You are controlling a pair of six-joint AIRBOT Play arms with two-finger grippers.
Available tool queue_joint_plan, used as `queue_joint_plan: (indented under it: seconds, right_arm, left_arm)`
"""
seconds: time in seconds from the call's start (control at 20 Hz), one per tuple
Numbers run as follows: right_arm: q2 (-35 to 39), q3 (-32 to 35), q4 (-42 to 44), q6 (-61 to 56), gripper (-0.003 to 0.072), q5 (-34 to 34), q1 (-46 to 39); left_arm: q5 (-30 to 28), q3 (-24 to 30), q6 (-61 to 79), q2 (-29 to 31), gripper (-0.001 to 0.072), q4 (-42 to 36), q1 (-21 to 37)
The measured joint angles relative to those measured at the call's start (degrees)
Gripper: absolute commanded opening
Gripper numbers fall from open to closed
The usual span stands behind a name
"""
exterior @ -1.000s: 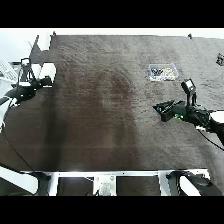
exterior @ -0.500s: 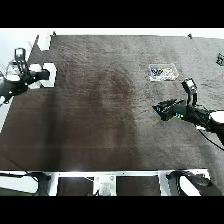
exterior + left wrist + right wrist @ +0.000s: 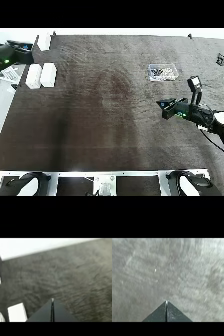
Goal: Fold the box and place the chain.
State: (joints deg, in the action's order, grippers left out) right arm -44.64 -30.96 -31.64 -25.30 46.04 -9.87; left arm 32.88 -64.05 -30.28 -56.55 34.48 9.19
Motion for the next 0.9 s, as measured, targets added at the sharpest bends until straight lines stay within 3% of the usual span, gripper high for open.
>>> queue_joint_plan:
  seconds: [0.2,0.45,0.65,0.9]
  right_arm:
    - [7.91,0.15,0.61,0.0,0.0003,-2.58,0.0]
    - [20.06,4.2,0.9,0.0,0.0003,-6.14,0.0]
    - [30.51,12.24,0.96,-1.03,0.0005,-7.3,0.0]
    - [40.24,21.2,1.01,-1.53,0.0004,-7.78,0.0]
  left_arm:
    - [-4.81,13.09,1.33,15.43,0.0015,0.15,-6.23]
    - [-14.62,35.01,1.68,30.34,0.0016,-0.57,-15.5]
    - [-17.64,47.25,1.68,35.71,0.0018,-3.08,-18.43]
    - [-18.36,53.99,1.66,37.42,0.0021,-4.52,-19.28]
